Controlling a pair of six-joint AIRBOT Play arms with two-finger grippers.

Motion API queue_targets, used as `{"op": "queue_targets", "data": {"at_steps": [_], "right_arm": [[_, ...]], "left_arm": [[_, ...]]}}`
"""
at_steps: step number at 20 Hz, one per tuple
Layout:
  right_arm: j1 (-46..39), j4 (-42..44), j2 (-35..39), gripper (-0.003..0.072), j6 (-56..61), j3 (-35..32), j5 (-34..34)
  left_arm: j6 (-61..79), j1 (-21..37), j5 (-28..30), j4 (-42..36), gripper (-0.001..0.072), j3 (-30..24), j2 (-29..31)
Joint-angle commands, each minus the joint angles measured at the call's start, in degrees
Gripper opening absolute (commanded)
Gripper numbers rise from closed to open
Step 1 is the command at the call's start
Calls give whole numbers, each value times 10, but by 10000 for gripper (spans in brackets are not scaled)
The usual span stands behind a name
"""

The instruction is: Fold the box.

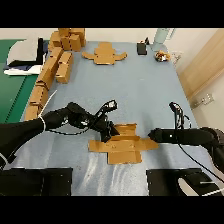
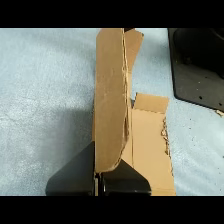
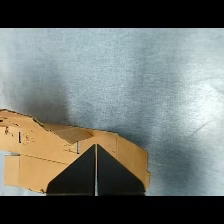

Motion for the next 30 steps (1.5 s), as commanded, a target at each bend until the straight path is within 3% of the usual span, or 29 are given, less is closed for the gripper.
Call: {"op": "queue_targets", "data": {"at_steps": [1,6,10,15,21,22,23,24,30], "right_arm": [[0,2,-2,6,-3,0,-9],[12,42,16,5,-42,0,-59],[148,54,105,4,13,0,-84],[378,-78,128,3,155,0,-115],[642,-270,-12,13,155,0,-55],[673,-301,-41,135,151,0,-34],[692,-333,-70,331,151,1,-14],[699,-362,-93,392,151,1,1],[699,-485,-141,391,156,13,10]], "left_arm": [[0,0,-3,1,14,0,-3],[0,0,-20,1,14,0,-3],[0,0,-20,1,14,0,-3],[0,0,-20,1,14,0,-3],[0,0,-20,1,14,0,-3],[0,0,-20,1,14,0,-3],[0,0,-20,1,14,0,-3],[0,0,-20,1,14,0,-3],[0,0,-20,1,14,0,-3]]}}
